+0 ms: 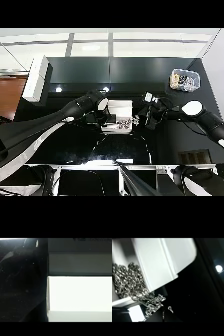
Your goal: Fold the box and place the chain.
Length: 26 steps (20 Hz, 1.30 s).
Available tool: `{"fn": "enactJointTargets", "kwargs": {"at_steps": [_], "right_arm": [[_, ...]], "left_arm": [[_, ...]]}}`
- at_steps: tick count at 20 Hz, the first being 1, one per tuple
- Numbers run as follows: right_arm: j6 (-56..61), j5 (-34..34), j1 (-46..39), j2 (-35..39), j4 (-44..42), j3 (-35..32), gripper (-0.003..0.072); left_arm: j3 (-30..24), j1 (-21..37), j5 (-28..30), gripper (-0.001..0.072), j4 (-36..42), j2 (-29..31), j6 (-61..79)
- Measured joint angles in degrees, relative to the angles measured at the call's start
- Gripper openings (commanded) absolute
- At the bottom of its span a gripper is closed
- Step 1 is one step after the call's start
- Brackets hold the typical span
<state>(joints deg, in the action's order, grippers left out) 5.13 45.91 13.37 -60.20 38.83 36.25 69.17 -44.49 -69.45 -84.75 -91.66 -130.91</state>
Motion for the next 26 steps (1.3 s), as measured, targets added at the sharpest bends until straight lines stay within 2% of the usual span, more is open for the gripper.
{"fn": "enactJointTargets", "kwargs": {"at_steps": [7, 11, 12, 13, 14, 17, 20, 26], "right_arm": [[19.80, 14.27, -0.13, 1.33, 0.28, 9.22, 0.0013], [26.91, 18.91, -0.13, 1.40, 0.42, 12.28, 0.0023], [27.96, 18.99, -0.11, 1.40, 2.38, 12.04, 0.0202], [28.39, 18.60, -0.11, 1.38, 4.63, 11.15, 0.0513], [28.81, 17.35, -0.07, 1.33, 6.75, 9.66, 0.0713], [24.41, 9.25, 0.26, 1.11, 9.99, 3.15, 0.0710], [12.44, 1.42, 1.70, -0.31, 9.46, -1.81, 0.0710], [-12.76, -7.76, 3.56, -7.56, -2.75, -4.52, 0.0709]], "left_arm": [[0.00, 0.00, -0.17, 0.0032, 0.00, 0.00, 0.00], [0.00, 0.00, -0.17, 0.0032, 0.00, 0.00, 0.00], [0.00, 0.00, -0.15, 0.0032, 0.00, 0.02, 0.00], [0.00, 0.00, -0.15, 0.0032, 0.00, 0.00, 0.00], [0.00, 0.00, -0.15, 0.0032, 0.00, 0.00, 0.00], [0.00, 0.00, -0.15, 0.0032, 0.00, 0.00, -0.02], [0.00, 0.00, -0.09, 0.0032, 0.00, 0.00, -0.02], [0.00, 0.00, -0.02, 0.0032, 0.00, 0.00, -0.02]]}}
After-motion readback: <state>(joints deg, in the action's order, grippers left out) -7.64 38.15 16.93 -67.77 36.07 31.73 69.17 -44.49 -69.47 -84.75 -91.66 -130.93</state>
